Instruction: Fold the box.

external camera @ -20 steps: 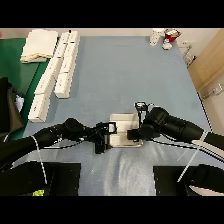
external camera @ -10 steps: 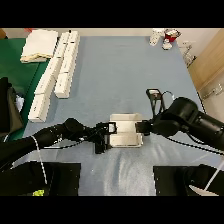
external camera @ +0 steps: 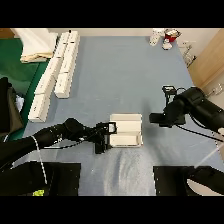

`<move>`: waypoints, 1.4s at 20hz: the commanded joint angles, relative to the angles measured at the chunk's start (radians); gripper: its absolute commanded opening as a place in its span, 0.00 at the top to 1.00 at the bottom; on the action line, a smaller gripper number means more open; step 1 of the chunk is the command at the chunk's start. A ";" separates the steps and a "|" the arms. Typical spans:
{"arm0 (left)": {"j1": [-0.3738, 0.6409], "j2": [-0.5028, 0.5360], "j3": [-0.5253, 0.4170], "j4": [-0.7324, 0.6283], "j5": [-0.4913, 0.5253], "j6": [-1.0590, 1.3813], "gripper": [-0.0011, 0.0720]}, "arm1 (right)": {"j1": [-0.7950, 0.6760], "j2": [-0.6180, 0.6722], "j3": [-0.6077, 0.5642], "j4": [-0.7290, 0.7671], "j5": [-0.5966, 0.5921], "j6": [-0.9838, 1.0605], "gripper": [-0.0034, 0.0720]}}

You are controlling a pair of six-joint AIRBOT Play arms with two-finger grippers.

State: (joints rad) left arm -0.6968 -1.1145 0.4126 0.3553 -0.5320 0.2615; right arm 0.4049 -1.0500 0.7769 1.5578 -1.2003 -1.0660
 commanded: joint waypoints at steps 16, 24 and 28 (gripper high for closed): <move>0.000 0.000 0.001 0.000 0.000 0.000 0.35 | -0.190 -0.224 -0.003 0.986 -0.113 -1.029 0.95; 0.000 0.000 0.001 0.000 0.000 0.000 0.35 | 0.044 -0.059 -0.021 0.822 0.145 -1.083 0.95; 0.000 0.000 0.001 0.000 0.000 0.000 0.35 | 0.179 0.040 -0.101 0.725 0.288 -1.082 0.95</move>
